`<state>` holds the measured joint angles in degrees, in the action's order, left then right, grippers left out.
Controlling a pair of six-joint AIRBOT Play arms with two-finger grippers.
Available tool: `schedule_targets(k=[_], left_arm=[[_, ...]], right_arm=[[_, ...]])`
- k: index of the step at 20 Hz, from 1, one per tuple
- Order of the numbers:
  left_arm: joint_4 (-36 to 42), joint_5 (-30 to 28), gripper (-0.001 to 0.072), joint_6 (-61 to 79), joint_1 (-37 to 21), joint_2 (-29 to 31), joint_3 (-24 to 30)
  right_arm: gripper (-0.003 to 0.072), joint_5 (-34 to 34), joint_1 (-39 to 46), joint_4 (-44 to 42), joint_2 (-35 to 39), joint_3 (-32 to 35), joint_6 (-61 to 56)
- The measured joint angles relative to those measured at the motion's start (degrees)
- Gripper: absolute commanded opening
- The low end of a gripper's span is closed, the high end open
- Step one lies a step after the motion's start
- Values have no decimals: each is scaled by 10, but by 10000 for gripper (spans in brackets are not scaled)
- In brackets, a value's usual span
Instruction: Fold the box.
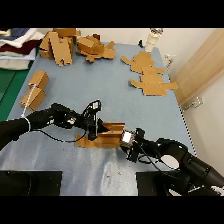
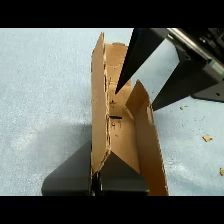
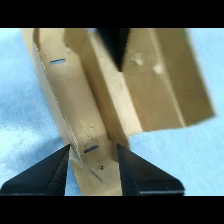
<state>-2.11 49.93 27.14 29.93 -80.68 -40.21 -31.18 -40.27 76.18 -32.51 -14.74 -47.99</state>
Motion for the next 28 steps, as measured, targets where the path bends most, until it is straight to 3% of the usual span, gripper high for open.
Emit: schedule_targets(k=[6,25,26,28], left_arm=[[0,0,15,0,0,0,0],[0,1,15,0,0,0,0],[0,1,15,0,0,0,0],[0,1,15,0,0,0,0]], right_arm=[[470,-43,39,-80,12,-10,111],[472,-54,46,-53,-13,-20,176],[530,-54,46,-57,-13,-20,176],[564,-54,46,-67,-13,-20,176]])
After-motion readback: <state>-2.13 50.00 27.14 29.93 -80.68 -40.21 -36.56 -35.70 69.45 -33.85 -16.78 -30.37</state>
